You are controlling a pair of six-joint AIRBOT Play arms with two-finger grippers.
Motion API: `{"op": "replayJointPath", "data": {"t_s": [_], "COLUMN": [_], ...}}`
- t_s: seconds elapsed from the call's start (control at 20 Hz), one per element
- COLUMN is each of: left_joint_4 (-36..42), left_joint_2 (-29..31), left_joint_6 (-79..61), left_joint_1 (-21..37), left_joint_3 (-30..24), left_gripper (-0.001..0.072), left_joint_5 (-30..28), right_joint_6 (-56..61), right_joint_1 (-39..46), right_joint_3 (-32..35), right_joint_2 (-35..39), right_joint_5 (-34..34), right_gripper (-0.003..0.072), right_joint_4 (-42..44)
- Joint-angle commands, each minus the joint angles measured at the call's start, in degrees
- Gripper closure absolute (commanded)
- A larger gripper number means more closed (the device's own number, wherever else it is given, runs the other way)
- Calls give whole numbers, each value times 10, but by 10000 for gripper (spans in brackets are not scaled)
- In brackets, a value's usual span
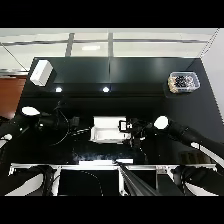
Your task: Fold the box and place the chain.
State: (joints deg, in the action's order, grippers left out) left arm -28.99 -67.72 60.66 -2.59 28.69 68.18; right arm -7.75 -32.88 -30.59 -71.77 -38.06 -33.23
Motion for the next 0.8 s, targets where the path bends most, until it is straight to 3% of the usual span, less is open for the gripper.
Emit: {"op": "replayJointPath", "data": {"t_s": [0.0,0.2,0.4,0.45,0.5,0.55,0.75], "left_joint_4": [-19,-83,-127,-127,-129,-137,-216], "left_joint_2": [1,1,1,1,1,1,0], "left_joint_6": [18,56,109,121,132,155,291], "left_joint_1": [-22,-112,-186,-199,-212,-224,-269], "left_joint_3": [33,65,90,92,92,92,97], "left_gripper": [205,198,197,175,89,59,59], "left_joint_5": [19,12,-40,-61,-82,-100,-139], "right_joint_6": [0,0,0,0,0,0,0], "right_joint_1": [0,0,0,0,0,0,0], "right_joint_3": [0,0,0,0,0,0,0], "right_joint_2": [0,0,0,0,0,0,0], "right_joint_5": [0,0,0,0,0,0,0], "right_gripper": [264,264,264,264,264,264,264], "right_joint_4": [0,0,0,0,0,0,0]}}
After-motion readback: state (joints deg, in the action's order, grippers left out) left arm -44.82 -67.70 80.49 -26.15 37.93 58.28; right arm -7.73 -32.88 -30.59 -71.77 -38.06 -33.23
